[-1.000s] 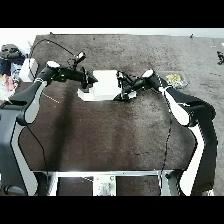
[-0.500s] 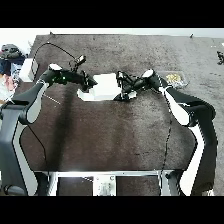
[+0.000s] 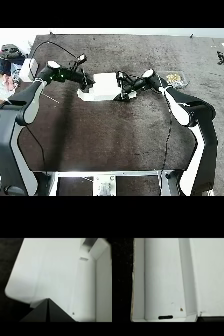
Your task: Fold the box and place the chain.
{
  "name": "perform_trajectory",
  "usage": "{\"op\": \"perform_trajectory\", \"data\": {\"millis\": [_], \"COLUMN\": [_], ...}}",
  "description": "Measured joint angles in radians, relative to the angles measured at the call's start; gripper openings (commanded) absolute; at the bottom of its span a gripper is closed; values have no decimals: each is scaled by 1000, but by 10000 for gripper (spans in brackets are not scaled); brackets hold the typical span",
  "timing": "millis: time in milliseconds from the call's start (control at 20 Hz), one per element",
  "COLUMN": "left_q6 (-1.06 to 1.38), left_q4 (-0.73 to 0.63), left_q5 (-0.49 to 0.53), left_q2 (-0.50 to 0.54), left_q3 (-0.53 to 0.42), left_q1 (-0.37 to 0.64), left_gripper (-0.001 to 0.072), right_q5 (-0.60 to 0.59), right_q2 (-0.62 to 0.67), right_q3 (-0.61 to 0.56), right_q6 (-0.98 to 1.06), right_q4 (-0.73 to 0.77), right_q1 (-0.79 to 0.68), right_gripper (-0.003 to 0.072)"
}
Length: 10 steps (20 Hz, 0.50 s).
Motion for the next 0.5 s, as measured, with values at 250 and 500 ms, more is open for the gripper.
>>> {"op": "perform_trajectory", "data": {"millis": [250, 500], "left_q6": [18, 32], "left_q4": [62, 249], "left_q5": [-63, -222], "left_q2": [91, 126], "left_q3": [8, -6], "left_q1": [27, 13], "left_gripper": [12, 528], "right_q5": [0, 0], "right_q2": [0, 0], "right_q3": [0, 0], "right_q6": [0, 0], "right_q4": [0, 0], "right_q1": [0, 0], "right_gripper": [507, 507]}}
